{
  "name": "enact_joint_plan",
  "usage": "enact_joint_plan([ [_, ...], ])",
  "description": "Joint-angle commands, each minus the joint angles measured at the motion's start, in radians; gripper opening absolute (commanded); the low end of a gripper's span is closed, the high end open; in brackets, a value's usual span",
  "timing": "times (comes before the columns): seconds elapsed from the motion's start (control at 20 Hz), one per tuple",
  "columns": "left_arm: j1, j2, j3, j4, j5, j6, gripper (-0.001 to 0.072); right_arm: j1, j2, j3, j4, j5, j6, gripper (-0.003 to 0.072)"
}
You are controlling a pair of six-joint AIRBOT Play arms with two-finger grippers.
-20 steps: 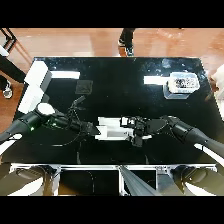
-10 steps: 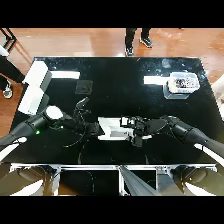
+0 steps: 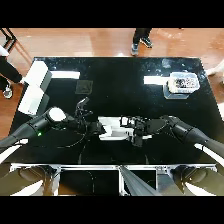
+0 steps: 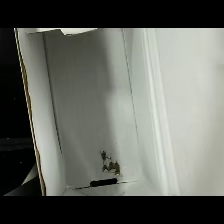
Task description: Fold the box and place the chain.
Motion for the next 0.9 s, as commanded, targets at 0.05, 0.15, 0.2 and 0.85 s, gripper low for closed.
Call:
enact_joint_plan([
  [0.05, -0.015, 0.000, 0.003, 0.029, 0.031, -0.050, 0.0517, 0.001, -0.001, 0.000, 0.000, 0.000, 0.000, 0.0354],
  [0.15, -0.059, 0.000, 0.028, 0.172, 0.055, -0.161, 0.0517, 0.001, -0.001, 0.000, 0.000, 0.000, 0.000, 0.0355],
  [0.2, -0.090, 0.000, 0.047, 0.252, 0.077, -0.231, 0.0517, 0.001, -0.001, 0.000, 0.000, 0.000, 0.000, 0.0355],
  [0.85, -0.303, -0.002, 0.156, 0.765, -0.004, -0.841, 0.0507, 0.001, -0.001, 0.000, 0.000, -0.001, 0.005, 0.0355],
])
